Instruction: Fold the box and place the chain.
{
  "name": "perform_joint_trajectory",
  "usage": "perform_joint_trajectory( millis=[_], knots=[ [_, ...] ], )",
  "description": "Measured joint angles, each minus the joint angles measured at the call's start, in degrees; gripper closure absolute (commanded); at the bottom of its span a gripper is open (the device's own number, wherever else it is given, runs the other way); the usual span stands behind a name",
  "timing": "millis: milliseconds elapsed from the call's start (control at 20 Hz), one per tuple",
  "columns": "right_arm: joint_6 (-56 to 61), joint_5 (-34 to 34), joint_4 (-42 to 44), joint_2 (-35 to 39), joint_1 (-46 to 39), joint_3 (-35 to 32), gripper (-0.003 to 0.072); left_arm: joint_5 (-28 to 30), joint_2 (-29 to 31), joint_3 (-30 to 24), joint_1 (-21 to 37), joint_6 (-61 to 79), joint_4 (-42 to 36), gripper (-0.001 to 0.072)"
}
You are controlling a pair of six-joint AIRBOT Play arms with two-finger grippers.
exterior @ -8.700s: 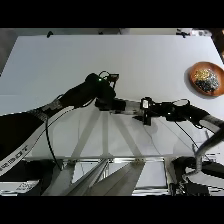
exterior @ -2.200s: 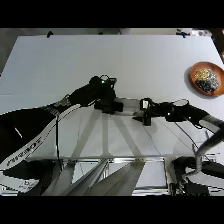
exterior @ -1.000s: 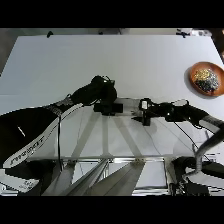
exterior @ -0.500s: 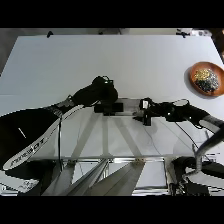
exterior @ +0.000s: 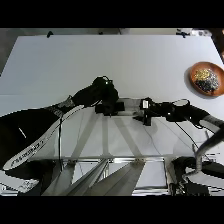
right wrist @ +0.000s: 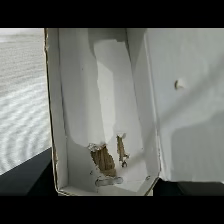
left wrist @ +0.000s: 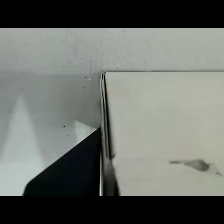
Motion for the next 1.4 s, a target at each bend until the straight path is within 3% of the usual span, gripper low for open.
perform_joint_trajectory(
  millis=[500,550,600,650,700,950,1000,1100,1350,1400],
  knots=[
    [-0.07,0.00,-0.04,0.02,0.00,0.02,0.0184,-0.09,0.02,0.00,0.00,-1.18,0.00,0.0691],
    [-0.07,0.02,-0.04,0.02,0.00,0.02,0.0184,-0.07,0.02,0.00,0.00,-1.18,-0.02,0.0648],
    [-0.02,0.02,-0.02,0.02,0.00,0.02,0.0184,-0.13,0.04,0.00,0.00,-1.27,-0.17,0.0506],
    [0.02,0.02,0.04,0.02,0.00,0.02,0.0184,-0.79,0.09,0.00,0.02,-1.09,-0.66,0.0411],
    [0.00,0.04,0.02,0.02,0.00,0.02,0.0184,-1.11,0.28,0.04,-0.04,-0.22,-1.09,0.0401],
    [0.00,0.00,0.02,0.00,0.02,0.02,0.0184,1.22,2.84,0.04,-0.02,2.64,-0.70,0.0398],
    [0.00,0.00,0.02,0.00,0.02,0.00,0.0184,1.70,3.54,0.07,-0.02,3.34,-0.55,0.0354],
    [-0.02,-0.02,0.04,-0.02,0.04,0.00,0.0184,3.21,4.70,0.07,-0.04,4.90,-0.52,0.0352],
    [-0.02,-0.02,0.02,-0.02,0.04,0.00,0.0184,8.50,8.39,0.07,0.04,9.70,3.54,0.0379],
    [-0.02,-0.02,0.02,-0.02,0.04,0.00,0.0184,9.03,9.46,0.07,0.11,11.04,4.48,0.0434]
  ],
)
